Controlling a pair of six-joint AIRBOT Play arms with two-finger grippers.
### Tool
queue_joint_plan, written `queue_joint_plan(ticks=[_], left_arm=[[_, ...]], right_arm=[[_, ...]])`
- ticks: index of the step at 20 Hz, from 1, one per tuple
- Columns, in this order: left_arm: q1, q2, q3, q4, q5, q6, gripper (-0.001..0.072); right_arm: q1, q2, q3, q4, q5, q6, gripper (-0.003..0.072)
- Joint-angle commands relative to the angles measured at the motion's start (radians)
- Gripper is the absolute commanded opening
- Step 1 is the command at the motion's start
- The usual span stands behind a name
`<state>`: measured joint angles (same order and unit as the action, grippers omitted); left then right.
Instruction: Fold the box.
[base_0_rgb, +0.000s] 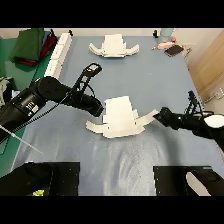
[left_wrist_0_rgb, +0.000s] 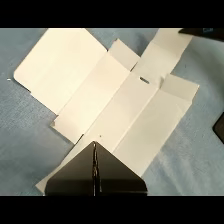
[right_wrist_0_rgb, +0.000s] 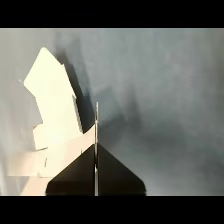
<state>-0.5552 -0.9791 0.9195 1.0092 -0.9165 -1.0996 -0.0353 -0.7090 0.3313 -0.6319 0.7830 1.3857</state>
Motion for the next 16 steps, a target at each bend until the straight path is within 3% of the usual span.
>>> queue_joint_plan(ticks=[1,3,4,5,6,10,16], left_arm=[[0.000,0.000,0.000,-0.001,0.001,0.000,0.0018],[0.000,0.000,0.000,-0.001,0.001,0.000,0.0018],[0.000,0.000,0.000,-0.001,0.001,0.000,0.0018],[0.000,0.000,0.000,0.000,0.001,0.000,0.0018],[0.000,0.000,0.000,0.000,0.001,0.000,0.0018],[0.000,0.000,0.000,-0.003,0.001,0.000,0.0018],[0.000,0.000,0.000,-0.007,-0.003,-0.001,0.0019]], right_arm=[[0.069,0.142,-0.112,-0.114,-0.008,0.195,-0.0004],[0.075,0.141,-0.113,-0.163,0.030,0.239,0.0002],[0.074,0.134,-0.113,-0.172,0.040,0.239,0.0095],[0.074,0.123,-0.112,-0.180,0.045,0.239,0.0306],[0.072,0.111,-0.112,-0.189,0.050,0.239,0.0346],[-0.001,0.025,-0.052,-0.271,0.110,0.236,0.0345],[-0.071,-0.231,0.193,-0.334,0.333,0.021,0.0345]])
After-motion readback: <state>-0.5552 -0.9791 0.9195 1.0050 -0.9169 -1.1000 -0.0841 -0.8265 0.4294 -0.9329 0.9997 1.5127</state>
